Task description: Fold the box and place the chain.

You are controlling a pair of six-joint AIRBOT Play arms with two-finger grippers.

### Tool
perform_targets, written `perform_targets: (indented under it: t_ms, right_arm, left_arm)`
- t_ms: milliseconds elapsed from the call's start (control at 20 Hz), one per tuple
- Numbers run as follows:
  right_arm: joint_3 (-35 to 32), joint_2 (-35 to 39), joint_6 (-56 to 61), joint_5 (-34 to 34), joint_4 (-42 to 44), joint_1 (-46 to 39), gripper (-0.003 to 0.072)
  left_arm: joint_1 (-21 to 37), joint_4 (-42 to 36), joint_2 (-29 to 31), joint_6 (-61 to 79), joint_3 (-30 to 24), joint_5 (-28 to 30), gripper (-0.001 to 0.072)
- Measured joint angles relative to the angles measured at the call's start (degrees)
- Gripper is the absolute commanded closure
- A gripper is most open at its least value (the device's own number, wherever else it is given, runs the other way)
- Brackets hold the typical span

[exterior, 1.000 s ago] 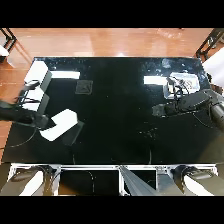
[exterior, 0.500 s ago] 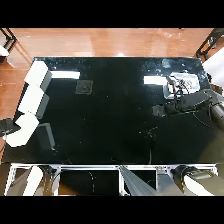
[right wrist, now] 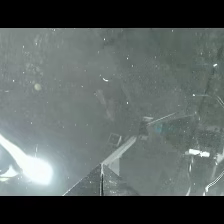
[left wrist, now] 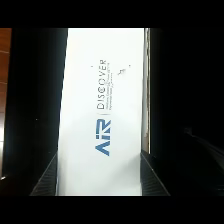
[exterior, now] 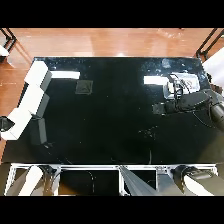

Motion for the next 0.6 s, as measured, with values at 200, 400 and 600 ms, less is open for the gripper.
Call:
perform_targets:
  t_ms: [200, 400, 600]
  right_arm:
    - [0.02, 0.00, 0.02, 0.44, 0.26, 0.00, 0.0664]
    - [0.02, 0.00, 0.02, 0.72, 1.62, 0.00, 0.0665]
    - [1.62, -0.02, 0.02, 1.31, 1.90, -0.02, 0.0665]
  left_arm:
    - [0.15, -0.22, -3.98, 2.99, 0.00, 2.89, 0.0073]
    - [0.15, -0.20, -5.16, 3.85, 0.59, 3.41, 0.0073]
    - [-1.16, -4.76, -4.79, 3.13, 6.01, 4.98, 0.0241]
